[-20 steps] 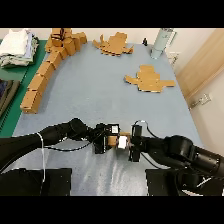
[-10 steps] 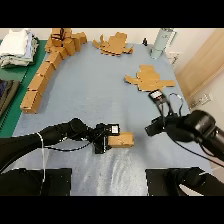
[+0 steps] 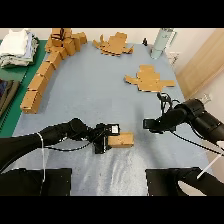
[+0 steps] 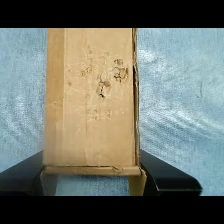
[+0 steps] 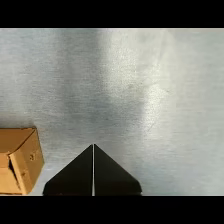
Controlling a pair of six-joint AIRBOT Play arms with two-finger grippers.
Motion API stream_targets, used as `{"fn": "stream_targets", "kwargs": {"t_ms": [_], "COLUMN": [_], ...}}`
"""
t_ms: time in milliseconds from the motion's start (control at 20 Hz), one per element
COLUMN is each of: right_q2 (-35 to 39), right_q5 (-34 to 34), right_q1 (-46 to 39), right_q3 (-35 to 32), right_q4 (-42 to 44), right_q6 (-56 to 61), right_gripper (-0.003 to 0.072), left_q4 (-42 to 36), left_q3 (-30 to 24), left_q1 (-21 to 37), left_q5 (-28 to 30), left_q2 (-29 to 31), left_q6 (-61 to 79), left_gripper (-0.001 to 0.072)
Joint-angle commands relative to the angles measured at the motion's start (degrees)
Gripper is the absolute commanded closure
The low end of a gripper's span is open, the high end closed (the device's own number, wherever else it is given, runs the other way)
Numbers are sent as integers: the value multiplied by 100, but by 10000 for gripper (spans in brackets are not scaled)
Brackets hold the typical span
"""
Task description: Fold the box.
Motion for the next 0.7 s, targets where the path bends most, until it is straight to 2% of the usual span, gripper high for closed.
{"fn": "stream_targets", "kwargs": {"t_ms": [0, 200, 350, 450, 500, 650], "right_q2": [-136, -136, -138, -138, -136, -138], "right_q5": [37, 37, 37, 46, 46, 52], "right_q1": [-68, -70, -68, -68, -68, -68], "right_q3": [9, 9, 9, 9, 11, 9], "right_q4": [380, 391, 389, 387, 382, 302], "right_q6": [107, 105, 105, 105, 105, 105], "right_gripper": [682, 682, 682, 682, 682, 682], "left_q4": [-2, 4, 258, 1169, 1950, 4201], "left_q3": [13, 17, 15, 2, -15, -72], "left_q1": [-2, 26, 365, 778, 1054, 1980], "left_q5": [57, 522, 627, 483, 310, -669], "left_q2": [74, 452, 997, 1449, 1690, 2354], "left_q6": [-455, -699, -1576, -2789, -3606, -6000], "left_gripper": [288, 288, 288, 288, 288, 288]}}
